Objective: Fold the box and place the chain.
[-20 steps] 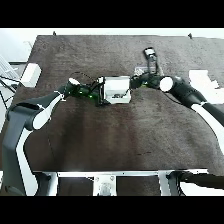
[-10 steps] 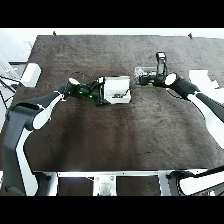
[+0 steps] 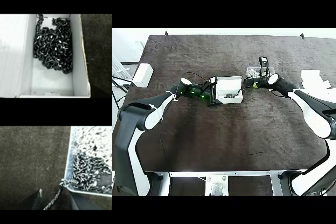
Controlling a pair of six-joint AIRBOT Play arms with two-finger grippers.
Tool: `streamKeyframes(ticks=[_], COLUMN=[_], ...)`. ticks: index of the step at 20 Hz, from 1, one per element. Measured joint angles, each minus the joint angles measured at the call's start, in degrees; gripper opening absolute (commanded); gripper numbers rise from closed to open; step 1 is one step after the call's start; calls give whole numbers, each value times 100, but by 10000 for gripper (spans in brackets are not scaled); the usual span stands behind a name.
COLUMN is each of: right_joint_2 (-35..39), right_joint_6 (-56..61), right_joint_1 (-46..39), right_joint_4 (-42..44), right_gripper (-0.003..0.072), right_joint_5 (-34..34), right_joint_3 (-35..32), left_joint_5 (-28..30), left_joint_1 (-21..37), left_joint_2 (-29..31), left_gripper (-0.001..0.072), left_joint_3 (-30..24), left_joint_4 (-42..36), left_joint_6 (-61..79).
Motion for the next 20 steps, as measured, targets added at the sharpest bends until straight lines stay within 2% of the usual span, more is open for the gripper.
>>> streamKeyframes(ticks=[2,5,8,20], right_joint_2=[-162,-216,131,3049], right_joint_6=[-4,-31,-44,-37], right_joint_1=[9,35,66,647], right_joint_4=[57,83,-13,-1281], right_gripper=[6,3,3,2], right_joint_5=[-17,4,175,540], right_joint_3=[151,260,260,144], left_joint_5=[0,0,0,0], left_joint_1=[0,0,0,0], left_joint_2=[0,0,0,0], left_gripper=[349,350,350,350], left_joint_3=[0,0,0,0], left_joint_4=[-2,0,0,0], left_joint_6=[0,0,2,0])
